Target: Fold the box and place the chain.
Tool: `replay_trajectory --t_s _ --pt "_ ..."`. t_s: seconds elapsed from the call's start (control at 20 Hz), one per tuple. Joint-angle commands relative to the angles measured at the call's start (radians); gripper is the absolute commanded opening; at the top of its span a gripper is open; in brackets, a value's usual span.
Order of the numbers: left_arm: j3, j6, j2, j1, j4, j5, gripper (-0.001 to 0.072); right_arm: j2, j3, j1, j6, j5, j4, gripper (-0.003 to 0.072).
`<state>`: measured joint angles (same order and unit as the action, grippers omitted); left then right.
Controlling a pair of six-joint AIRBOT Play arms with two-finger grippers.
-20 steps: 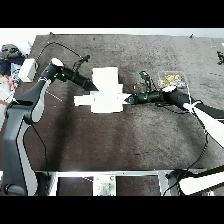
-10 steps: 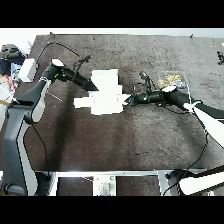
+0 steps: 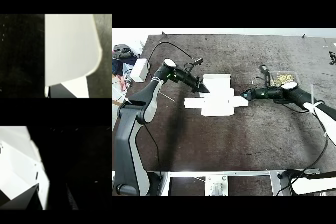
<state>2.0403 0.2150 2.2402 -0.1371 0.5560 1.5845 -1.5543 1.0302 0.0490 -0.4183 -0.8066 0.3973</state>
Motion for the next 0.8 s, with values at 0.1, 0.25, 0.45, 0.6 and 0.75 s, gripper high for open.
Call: replay_trajectory --t_s 0.1,0.25,0.45,0.6,0.75 --pt "0.000 -0.212 -0.001 -0.002 0.004 -0.111 0.0009 0.060 0.001 -0.093 -0.030 -0.001 0.000 0.0390" --pt "0.000 -0.251 -0.001 -0.002 0.005 -0.161 0.0010 0.060 0.001 -0.105 -0.030 -0.012 0.000 0.0389" --pt "0.000 -0.251 -0.001 -0.005 0.012 -0.171 0.0011 0.060 0.001 -0.103 -0.029 -0.008 0.000 0.0390" --pt "-0.024 -0.306 0.002 -0.010 0.019 -0.186 0.0011 0.060 0.001 -0.093 -0.018 -0.008 0.000 0.0390" --pt "-0.043 -0.302 0.002 -0.010 0.021 -0.201 0.0010 0.060 0.001 -0.081 0.024 -0.008 0.000 0.0390"
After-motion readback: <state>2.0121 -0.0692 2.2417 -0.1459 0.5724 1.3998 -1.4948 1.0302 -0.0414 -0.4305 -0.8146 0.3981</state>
